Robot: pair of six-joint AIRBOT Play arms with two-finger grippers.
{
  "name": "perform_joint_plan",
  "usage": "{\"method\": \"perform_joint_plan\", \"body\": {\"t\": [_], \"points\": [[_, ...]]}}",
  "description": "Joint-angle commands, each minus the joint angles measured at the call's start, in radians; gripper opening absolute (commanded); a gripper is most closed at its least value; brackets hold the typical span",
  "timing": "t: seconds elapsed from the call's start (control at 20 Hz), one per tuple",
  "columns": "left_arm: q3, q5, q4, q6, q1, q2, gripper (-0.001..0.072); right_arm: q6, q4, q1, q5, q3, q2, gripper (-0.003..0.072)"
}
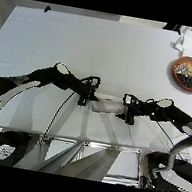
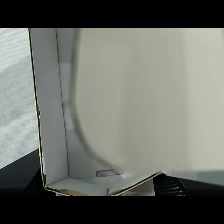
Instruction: Fold the box and place the chain.
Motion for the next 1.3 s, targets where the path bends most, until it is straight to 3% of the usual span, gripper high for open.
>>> {"method": "perform_joint_plan", "body": {"t": [0.0, 0.05, 0.1, 0.25, 0.4, 0.55, 0.6, 0.65, 0.8, 1.05, 1.25], "points": [[0.001, -0.015, -0.006, -0.005, 0.0, 0.003, 0.0182, 0.0, 0.0, 0.001, 0.0, -0.001, 0.001, 0.038], [0.001, -0.015, -0.006, -0.005, 0.0, 0.005, 0.0326, 0.0, 0.0, 0.001, 0.0, -0.001, 0.001, 0.038], [0.001, -0.016, -0.006, -0.008, 0.001, 0.009, 0.0393, 0.0, 0.0, 0.001, 0.0, -0.001, 0.001, 0.038], [0.001, -0.016, 0.035, -0.114, 0.002, 0.052, 0.0398, 0.0, 0.0, 0.001, 0.0, 0.0, 0.001, 0.038], [0.001, -0.016, 0.204, -0.251, 0.002, 0.13, 0.0397, 0.0, 0.0, 0.001, 0.0, -0.001, 0.001, 0.038], [0.001, -0.032, 0.383, -0.561, 0.002, 0.227, 0.0391, 0.0, 0.0, 0.001, 0.0, 0.0, 0.001, 0.038], [0.001, -0.044, 0.42, -0.658, 0.002, 0.267, 0.0376, 0.0, 0.0, 0.001, 0.0, -0.001, 0.001, 0.038], [0.001, -0.051, 0.452, -0.714, 0.002, 0.304, 0.0315, 0.0, 0.0, 0.001, 0.0, -0.001, 0.001, 0.038], [0.001, -0.094, 0.506, -0.746, 0.002, 0.419, 0.0005, 0.0, 0.0, 0.001, 0.0, -0.001, 0.001, 0.038], [0.001, -0.096, 0.507, -0.899, -0.102, 0.537, 0.0002, 0.0, 0.0, 0.001, 0.0, 0.0, 0.001, 0.038], [0.001, 0.04, 0.547, -0.971, -0.29, 0.499, 0.0002, 0.0, 0.0, 0.001, 0.0, -0.001, 0.001, 0.038]]}}
